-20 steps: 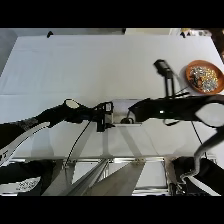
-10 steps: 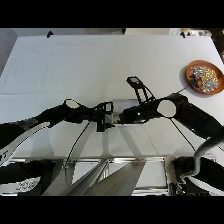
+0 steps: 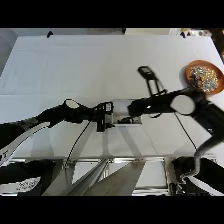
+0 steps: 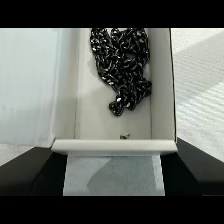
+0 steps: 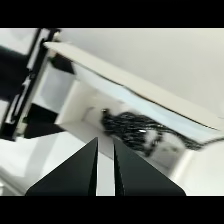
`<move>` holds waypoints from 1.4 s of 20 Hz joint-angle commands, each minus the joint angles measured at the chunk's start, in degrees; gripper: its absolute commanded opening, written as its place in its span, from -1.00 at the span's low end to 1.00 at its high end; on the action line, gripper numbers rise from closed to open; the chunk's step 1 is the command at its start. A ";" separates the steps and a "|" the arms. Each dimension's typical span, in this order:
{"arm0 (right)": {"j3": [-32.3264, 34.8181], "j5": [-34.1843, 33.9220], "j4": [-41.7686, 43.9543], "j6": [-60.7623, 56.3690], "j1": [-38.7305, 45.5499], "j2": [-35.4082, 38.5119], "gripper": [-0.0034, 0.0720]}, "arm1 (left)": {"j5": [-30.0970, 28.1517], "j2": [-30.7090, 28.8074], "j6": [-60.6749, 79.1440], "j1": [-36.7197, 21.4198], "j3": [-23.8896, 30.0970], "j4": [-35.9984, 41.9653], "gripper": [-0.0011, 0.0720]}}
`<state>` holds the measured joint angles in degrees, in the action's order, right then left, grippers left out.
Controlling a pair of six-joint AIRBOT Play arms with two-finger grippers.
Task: Fold the box and place the chain.
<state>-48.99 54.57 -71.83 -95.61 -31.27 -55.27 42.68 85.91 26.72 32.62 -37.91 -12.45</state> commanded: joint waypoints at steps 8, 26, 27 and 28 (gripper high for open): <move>2.58 7.50 -20.17 -2.51 21.75 0.59 -0.01 | -0.02 -0.02 0.02 -0.02 -0.02 0.00 -0.40; 2.62 -9.68 -19.34 -8.07 22.64 -23.54 0.10 | -0.02 -0.02 0.02 -0.02 -0.02 0.00 -0.40; 2.62 -9.77 -19.28 -8.09 22.64 -24.04 0.10 | 0.00 -0.02 0.02 -0.02 -0.02 0.00 -0.40; 2.62 -9.81 -19.30 -8.09 22.64 -24.28 0.10 | -0.02 -0.02 0.02 -0.02 -0.02 0.00 -0.40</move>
